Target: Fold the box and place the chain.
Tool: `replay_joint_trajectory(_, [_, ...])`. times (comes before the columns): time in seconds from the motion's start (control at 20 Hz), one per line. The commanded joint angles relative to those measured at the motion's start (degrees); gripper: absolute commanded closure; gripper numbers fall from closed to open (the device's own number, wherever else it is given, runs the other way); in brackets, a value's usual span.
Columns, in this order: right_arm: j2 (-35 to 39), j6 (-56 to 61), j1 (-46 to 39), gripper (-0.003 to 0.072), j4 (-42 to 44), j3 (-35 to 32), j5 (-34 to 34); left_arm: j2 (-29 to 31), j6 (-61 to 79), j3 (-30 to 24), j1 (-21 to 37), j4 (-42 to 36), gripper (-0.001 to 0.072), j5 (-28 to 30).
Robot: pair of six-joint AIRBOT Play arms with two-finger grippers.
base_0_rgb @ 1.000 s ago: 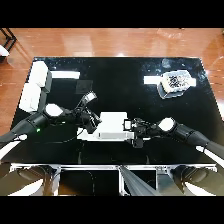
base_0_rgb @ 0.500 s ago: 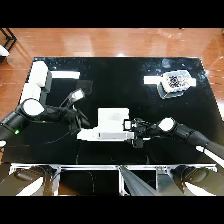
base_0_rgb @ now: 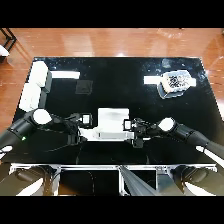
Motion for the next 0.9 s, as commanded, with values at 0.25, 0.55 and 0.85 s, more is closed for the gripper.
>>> replay_joint_trajectory(0.25, [0.0,0.0,0.0,0.0211,0.0,0.0,0.0,-5.4,3.3,-0.5,-3.6,-5.4,0.0079,6.7])
replay_joint_trajectory(0.55, [0.0,0.0,0.0,0.0211,0.0,0.0,0.0,-5.9,3.4,-0.5,-3.6,-8.1,0.0105,5.7])
replay_joint_trajectory(0.85, [0.0,0.0,0.0,0.0211,0.0,0.0,0.0,-5.9,3.3,-0.5,-3.6,-9.1,0.0279,5.7])
